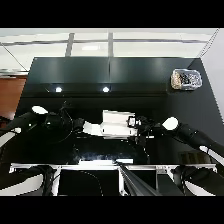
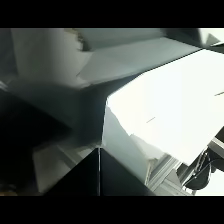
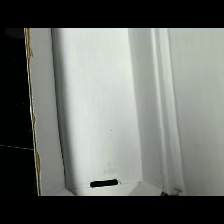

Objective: Fold the box and place the chain.

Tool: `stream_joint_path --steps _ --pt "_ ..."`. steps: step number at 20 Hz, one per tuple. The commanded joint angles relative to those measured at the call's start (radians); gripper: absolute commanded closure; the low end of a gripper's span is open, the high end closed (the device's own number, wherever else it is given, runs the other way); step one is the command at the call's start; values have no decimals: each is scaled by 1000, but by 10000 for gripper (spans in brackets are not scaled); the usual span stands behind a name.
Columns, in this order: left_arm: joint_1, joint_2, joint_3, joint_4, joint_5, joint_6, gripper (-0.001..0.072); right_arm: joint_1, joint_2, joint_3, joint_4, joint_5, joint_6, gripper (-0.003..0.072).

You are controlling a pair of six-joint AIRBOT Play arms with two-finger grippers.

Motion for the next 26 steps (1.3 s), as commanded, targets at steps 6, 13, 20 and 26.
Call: stream_joint_path --steps 6,13,20,26 --pt "-19 3 70 -6 -73 81 226 0 0 0 0 0 0 380" --pt "-79 40 76 -39 -122 75 11 0 0 0 0 0 0 380" --pt "-376 64 178 217 182 -229 11 0 0 0 0 0 0 380" --pt "-577 63 274 664 254 -729 16 0 0 0 0 0 0 380"
